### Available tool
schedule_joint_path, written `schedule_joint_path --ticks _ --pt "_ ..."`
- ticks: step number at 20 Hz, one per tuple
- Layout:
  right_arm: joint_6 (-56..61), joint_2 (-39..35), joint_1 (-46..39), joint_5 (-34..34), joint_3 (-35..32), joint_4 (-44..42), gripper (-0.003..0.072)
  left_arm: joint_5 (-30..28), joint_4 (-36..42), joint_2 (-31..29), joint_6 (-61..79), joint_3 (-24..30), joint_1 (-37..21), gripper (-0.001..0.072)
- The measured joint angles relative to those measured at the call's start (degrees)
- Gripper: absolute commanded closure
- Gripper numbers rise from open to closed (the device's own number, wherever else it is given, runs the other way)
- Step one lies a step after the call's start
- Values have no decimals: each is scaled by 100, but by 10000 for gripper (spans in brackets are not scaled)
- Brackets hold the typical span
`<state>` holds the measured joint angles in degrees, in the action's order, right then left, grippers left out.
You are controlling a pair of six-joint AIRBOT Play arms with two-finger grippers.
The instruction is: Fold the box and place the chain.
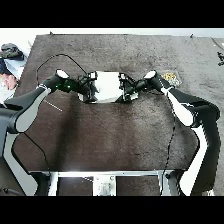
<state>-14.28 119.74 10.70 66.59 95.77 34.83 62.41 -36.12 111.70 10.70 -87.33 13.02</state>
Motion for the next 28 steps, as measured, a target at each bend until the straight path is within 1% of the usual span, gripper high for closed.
schedule_joint_path --ticks 2,3,4,5,6,8,12,14,16,20,24,28 --pt "11 0 2 -22 0 -13 219 -2 -35 0 -74 -11 -26 456" --pt "9 0 2 -22 0 -22 219 35 -44 0 -107 -17 -68 504" --pt "11 0 2 -20 0 -26 218 125 -57 -7 -122 -20 -138 509" --pt "11 0 2 -20 0 -26 219 216 -76 -13 -133 -22 -221 631" --pt "11 0 2 -22 0 -28 219 328 -79 -26 -160 -33 -302 699" --pt "11 0 2 -22 0 -28 219 645 -72 -50 -188 -146 -442 699" --pt "9 0 2 -22 0 -22 219 1405 -61 -98 -682 -577 -680 705" --pt "4 0 2 -22 0 -22 219 1633 -52 -243 -1043 -704 -780 705" --pt "0 0 2 -22 0 -17 219 1606 -76 -474 -1569 -748 -911 705" --pt "-2 0 2 -20 0 -11 219 1156 -125 -944 -3115 -529 -1274 704" --pt "-2 0 2 -20 0 -11 219 938 -138 -1099 -4660 -28 -1631 703" --pt "0 0 2 -17 0 -9 218 654 -129 -1141 -5556 573 -1816 703"
